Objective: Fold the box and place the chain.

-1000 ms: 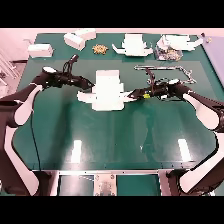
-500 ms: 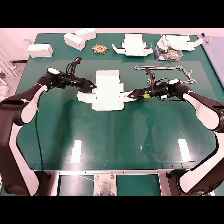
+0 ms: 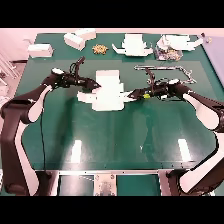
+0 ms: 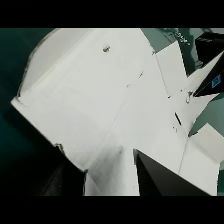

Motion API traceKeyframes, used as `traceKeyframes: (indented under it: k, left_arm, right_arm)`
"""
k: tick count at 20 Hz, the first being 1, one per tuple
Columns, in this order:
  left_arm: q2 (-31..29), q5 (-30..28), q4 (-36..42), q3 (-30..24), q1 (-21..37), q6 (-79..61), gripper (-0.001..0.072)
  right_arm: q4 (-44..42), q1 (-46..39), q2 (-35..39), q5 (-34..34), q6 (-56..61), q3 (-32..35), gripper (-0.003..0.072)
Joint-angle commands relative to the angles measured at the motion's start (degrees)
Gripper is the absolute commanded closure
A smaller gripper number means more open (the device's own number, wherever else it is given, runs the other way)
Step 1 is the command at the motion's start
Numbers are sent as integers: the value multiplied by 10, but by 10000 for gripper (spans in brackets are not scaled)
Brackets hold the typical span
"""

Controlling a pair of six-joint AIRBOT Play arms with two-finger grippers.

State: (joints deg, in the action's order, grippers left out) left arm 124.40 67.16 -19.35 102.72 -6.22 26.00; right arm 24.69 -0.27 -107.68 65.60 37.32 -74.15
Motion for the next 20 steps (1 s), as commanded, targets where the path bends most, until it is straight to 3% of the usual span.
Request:
traceKeyframes:
  k: [1, 3, 4, 5, 20]
  left_arm:
    - [3, 12, 4, 5, -2, -10, 239]
    - [3, 13, 1, 5, -2, -14, 240]
    - [4, 15, 0, 5, -2, -16, 333]
    - [4, 17, 0, 5, -2, -21, 355]
    - [11, 25, -12, 5, 1, -53, 359]
  right_arm:
    - [0, 0, 0, 0, -3, 0, 681]
    - [0, 0, 0, 0, -3, 0, 681]
    - [0, 0, 0, 0, -3, 0, 681]
    - [0, 0, 0, 0, -3, 0, 681]
    - [0, -1, 0, 0, -3, 0, 682]
